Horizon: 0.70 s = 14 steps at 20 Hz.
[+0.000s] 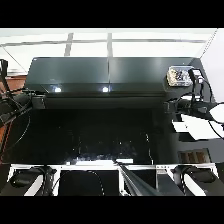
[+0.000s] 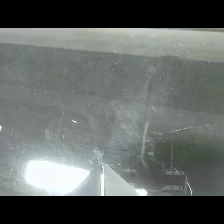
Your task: Fold the box and place the chain.
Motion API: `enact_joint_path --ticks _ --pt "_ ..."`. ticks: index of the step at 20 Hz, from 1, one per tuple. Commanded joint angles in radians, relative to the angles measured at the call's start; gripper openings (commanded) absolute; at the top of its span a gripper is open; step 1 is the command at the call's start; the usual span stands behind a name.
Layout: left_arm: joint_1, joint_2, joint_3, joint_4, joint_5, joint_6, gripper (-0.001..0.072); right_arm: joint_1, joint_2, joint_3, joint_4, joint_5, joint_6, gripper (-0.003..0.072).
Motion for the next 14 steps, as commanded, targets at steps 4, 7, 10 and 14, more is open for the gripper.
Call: enact_joint_path --ticks 4,7,10,14 --pt "0.001 0.000 0.000 0.000 0.000 0.000 0.0030 0.000 0.000 0.000 0.000 0.000 0.000 0.0017" --pt "0.001 0.000 0.000 0.000 0.000 0.000 0.0030 0.000 0.000 0.000 0.000 0.000 0.000 0.0017" --pt "0.001 0.000 0.000 0.000 0.000 0.000 0.0030 0.000 0.000 0.000 0.000 0.000 0.000 0.0017" --pt "0.001 0.000 0.000 -0.008 0.024 0.000 0.0030 0.000 0.000 0.000 0.000 0.000 0.000 0.0017"
